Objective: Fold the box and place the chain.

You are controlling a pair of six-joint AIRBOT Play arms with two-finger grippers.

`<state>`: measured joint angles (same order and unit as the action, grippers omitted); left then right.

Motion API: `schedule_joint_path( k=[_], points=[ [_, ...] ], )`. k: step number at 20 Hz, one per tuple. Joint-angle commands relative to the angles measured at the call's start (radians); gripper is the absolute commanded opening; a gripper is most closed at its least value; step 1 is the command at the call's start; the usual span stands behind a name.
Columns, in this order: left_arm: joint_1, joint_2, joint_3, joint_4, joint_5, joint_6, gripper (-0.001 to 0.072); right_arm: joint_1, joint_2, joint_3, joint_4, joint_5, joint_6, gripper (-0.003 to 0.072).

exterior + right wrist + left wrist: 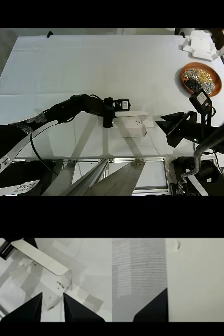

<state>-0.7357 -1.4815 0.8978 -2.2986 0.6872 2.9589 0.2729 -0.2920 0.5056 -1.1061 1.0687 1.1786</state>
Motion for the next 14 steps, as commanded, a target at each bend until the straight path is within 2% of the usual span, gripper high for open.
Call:
schedule_joint_path(
  k=[1,14],
  points=[
    [-0.002,-0.008,0.001,0.002,0.015,0.000,-0.0005,0.000,0.001,-0.001,0.000,0.000,0.000,0.0292],
    [-0.002,-0.012,0.001,0.003,0.012,0.000,0.0009,0.000,0.001,-0.001,-0.047,0.011,-0.045,0.0294]
  ],
)
